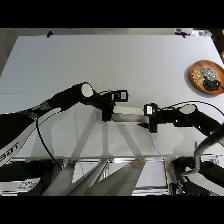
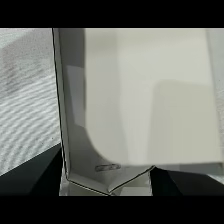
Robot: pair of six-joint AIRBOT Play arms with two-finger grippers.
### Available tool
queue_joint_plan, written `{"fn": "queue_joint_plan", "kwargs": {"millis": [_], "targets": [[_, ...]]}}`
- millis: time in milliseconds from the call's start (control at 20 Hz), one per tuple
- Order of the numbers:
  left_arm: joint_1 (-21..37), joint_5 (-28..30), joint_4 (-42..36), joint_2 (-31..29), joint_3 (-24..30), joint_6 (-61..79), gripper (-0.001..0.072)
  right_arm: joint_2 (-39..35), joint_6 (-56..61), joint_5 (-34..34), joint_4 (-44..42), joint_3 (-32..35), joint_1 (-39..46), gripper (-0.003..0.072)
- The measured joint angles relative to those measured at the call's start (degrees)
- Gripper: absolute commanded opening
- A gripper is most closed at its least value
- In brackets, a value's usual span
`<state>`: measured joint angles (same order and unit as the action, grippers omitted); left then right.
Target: Fold the box and place the chain.
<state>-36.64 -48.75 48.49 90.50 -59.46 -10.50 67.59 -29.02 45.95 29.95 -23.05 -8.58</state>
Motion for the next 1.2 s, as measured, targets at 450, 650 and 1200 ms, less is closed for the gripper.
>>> {"fn": "queue_joint_plan", "kwargs": {"millis": [450,650,1200], "targets": [[0.0,0.1,0.0,0.0,0.0,0.0,0.0016,0.0,-0.2,-1.3,1.5,0.0,0.0,0.0604],[0.0,0.2,0.0,0.0,0.0,0.0,0.0016,0.1,-0.8,-1.6,1.7,0.1,0.0,0.0573],[0.0,0.0,0.0,0.0,0.0,0.0,0.0016,0.1,-2.3,-0.1,-0.9,0.1,0.0,0.0586]]}}
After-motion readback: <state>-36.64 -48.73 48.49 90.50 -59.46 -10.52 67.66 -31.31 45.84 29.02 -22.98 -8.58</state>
